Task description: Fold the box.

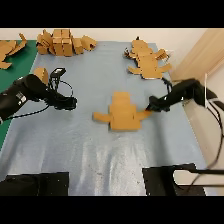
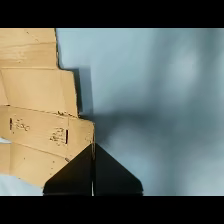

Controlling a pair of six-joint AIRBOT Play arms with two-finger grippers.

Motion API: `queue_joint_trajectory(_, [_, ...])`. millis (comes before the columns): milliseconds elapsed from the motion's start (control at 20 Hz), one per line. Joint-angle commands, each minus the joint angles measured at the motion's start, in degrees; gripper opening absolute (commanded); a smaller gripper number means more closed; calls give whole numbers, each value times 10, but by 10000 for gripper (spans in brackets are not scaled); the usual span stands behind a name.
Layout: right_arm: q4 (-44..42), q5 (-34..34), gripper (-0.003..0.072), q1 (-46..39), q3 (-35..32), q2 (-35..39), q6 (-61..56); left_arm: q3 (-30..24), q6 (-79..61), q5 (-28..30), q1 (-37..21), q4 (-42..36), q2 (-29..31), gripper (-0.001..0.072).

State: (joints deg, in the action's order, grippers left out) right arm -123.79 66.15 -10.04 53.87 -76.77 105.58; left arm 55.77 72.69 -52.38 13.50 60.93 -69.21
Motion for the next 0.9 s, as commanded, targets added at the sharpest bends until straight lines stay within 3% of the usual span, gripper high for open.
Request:
queue_joint_trajectory(0, [-1,-44,105,37,-156,116,-28,-10,-102,-40,-41,-122,0,317])
queue_joint_trajectory(50, [-1,-44,257,37,-172,124,-31,-10,-116,-48,-44,-141,0,317])
queue_joint_trajectory(100, [-1,-43,283,37,-180,126,-32,-10,-122,-54,-45,-147,0,318])
queue_joint_trajectory(550, [-12,-74,278,37,-184,105,-23,-9,-121,-78,-44,-166,-14,325])
queue_joint_trajectory(600, [-19,-75,217,37,-184,100,-14,-10,-123,-78,-44,-180,-23,325])
queue_joint_trajectory(850, [-47,-96,211,37,-176,93,22,-9,-134,-83,-44,-213,-61,325])
